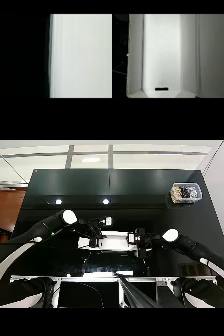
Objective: Fold the box and place the chain.
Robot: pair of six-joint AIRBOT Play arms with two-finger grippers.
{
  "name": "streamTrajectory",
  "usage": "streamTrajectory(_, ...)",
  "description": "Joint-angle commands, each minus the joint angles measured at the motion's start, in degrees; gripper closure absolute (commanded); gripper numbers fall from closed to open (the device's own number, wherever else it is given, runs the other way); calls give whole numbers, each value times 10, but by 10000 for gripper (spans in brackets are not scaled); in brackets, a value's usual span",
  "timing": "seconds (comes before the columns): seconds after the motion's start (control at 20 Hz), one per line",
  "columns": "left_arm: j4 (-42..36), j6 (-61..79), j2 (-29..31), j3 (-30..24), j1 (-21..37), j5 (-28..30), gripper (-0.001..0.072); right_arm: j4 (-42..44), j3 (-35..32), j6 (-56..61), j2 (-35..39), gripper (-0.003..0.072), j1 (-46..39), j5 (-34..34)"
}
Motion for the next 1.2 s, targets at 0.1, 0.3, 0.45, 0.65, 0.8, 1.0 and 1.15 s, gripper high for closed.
streamTrajectory(0.1, 0, 0, 0, 0, -1, 0, 680, 12, 1, -4, -13, -24, 1, -5)
streamTrajectory(0.3, 0, 0, 0, 0, 0, 0, 680, 12, 0, -4, -13, -4, 1, -5)
streamTrajectory(0.45, 0, 0, 0, 0, 0, 0, 680, 12, 0, -4, -13, 151, 1, -5)
streamTrajectory(0.65, 0, 0, 0, 0, 0, -1, 646, 12, 0, -4, -13, 152, 1, -5)
streamTrajectory(0.8, 33, -26, 12, 0, 5, -3, 226, 12, 0, -3, -13, 151, 1, -5)
streamTrajectory(1.0, 111, -107, 57, 0, 28, -38, 216, 12, 0, -3, -13, 152, 1, -5)
streamTrajectory(1.15, 141, -171, 106, 0, 55, -90, 217, 12, 0, -3, -13, 152, 1, -5)
